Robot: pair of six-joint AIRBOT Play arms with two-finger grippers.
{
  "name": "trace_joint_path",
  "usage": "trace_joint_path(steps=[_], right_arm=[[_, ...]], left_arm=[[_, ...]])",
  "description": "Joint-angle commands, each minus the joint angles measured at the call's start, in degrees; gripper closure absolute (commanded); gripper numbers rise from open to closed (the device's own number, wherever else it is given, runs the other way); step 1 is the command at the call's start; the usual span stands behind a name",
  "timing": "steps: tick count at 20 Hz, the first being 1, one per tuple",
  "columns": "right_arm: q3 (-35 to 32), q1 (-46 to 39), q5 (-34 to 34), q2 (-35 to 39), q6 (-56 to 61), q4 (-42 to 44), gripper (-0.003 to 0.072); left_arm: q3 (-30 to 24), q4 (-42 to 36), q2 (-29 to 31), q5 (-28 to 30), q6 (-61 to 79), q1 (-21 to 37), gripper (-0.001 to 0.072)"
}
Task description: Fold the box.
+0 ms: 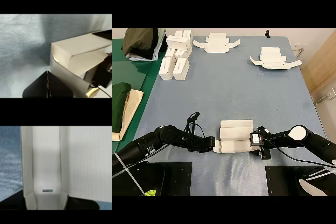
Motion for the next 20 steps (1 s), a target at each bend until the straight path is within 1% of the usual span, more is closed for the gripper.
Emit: trace_joint_path(steps=[1,3,5,7,9,11,12,13,15,18,20], right_arm=[[0.02,0.00,0.02,-0.02,0.00,0.00,0.0226],[0.02,0.00,0.02,-0.04,0.00,0.00,0.0226],[0.02,0.00,0.02,-0.02,0.00,0.02,0.0226],[0.02,0.00,0.02,-0.02,0.00,0.02,0.0226],[0.02,0.00,0.02,-0.04,0.00,0.02,0.0227],[0.02,0.00,0.02,-0.02,0.00,0.00,0.0226],[0.02,0.00,0.02,-0.04,0.00,0.02,0.0226],[0.02,0.00,0.02,-0.04,0.00,0.02,0.0226],[0.02,0.00,0.02,-0.02,0.00,0.00,0.0226],[0.02,0.00,0.02,-0.02,0.00,0.00,0.0226],[0.02,0.00,0.02,-0.02,0.00,0.00,0.0226]], left_arm=[[0.87,-2.99,0.02,2.64,0.42,-1.62,0.0691],[2.08,-2.32,0.02,0.33,0.44,-0.46,0.0685],[2.84,-1.46,0.02,-2.45,0.44,1.44,0.0255],[3.19,-1.46,0.00,-2.47,0.46,2.80,0.0246],[3.63,-1.73,0.00,-2.23,0.50,2.95,0.0245],[3.82,-4.39,0.00,-2.16,3.37,2.84,0.0244],[3.82,-6.16,-0.02,-2.12,5.07,2.86,0.0196],[3.82,-7.67,-0.02,-2.10,6.03,2.84,0.0111],[3.82,-8.11,-0.13,-1.90,6.78,2.86,0.0112],[3.82,-8.48,-0.15,1.70,8.76,2.86,0.0113],[3.82,-9.46,-0.28,2.60,9.20,2.84,0.0112]])
